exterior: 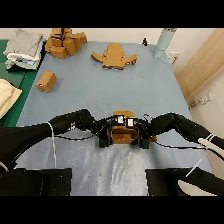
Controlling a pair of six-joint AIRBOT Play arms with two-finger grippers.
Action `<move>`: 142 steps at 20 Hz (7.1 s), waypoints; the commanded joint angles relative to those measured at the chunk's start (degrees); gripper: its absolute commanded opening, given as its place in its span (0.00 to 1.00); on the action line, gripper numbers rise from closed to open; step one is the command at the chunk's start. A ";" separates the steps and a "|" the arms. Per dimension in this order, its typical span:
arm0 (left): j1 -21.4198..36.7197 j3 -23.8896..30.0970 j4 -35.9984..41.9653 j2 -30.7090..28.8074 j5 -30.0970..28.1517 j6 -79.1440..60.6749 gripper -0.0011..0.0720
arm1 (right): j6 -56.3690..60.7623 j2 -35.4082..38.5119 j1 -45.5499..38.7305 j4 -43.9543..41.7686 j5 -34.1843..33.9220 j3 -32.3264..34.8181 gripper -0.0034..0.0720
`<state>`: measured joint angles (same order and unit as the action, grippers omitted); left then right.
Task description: Fold the box.
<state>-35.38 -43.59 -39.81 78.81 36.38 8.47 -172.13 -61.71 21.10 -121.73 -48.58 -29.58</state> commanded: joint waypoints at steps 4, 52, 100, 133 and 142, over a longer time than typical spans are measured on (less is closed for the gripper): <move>0.02 -0.04 -0.02 0.02 0.04 0.00 0.53 | 0.02 0.00 -0.04 -0.20 0.02 -0.07 0.71; 0.11 0.70 -8.00 -3.15 -0.55 9.07 0.53 | 67.78 31.36 -0.15 -7.89 -9.92 -0.09 0.99; -0.72 3.17 -8.00 -3.15 -4.44 5.97 0.53 | 56.65 -18.45 0.02 -7.80 -5.64 -19.26 0.05; -0.72 3.17 -8.00 -3.15 -4.44 5.97 0.53 | 9.16 9.90 3.54 7.10 1.07 0.02 0.89; -0.72 3.17 -8.00 -3.15 -4.44 5.97 0.53 | 6.78 8.46 7.61 5.03 5.05 0.00 0.31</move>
<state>-36.10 -40.40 -47.81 75.61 31.97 14.44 -163.63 -52.99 28.18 -115.52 -45.36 -29.58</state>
